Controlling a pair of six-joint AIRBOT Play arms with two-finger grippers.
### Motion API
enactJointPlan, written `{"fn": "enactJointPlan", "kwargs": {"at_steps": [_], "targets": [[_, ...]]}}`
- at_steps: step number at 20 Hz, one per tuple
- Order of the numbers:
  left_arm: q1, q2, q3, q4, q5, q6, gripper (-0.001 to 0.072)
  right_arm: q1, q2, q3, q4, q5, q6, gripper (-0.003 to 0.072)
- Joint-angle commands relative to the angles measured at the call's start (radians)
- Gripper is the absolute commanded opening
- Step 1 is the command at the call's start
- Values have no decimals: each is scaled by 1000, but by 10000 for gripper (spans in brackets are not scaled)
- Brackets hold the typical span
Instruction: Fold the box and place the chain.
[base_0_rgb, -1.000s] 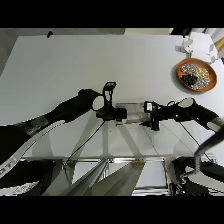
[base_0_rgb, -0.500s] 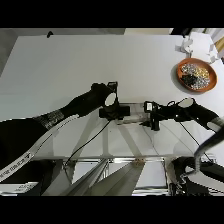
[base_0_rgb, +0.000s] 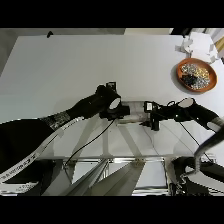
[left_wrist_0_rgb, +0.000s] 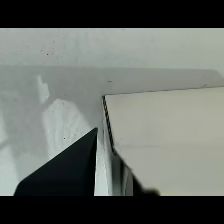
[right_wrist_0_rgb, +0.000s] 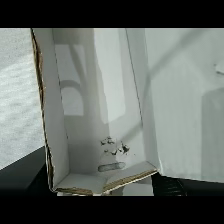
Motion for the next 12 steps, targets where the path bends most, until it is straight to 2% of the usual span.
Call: {"fn": "enactJointPlan", "kwargs": {"at_steps": [1,8,11,12], "targets": [[-15,-21,1,16,-6,-42,208,0,1,0,0,0,0,295],[-23,-32,1,16,-10,-117,190,0,1,0,0,0,0,295],[-23,-33,1,20,-10,-119,76,0,1,0,0,0,0,295],[-23,-33,1,20,-10,-119,66,0,1,0,0,0,0,295]]}}
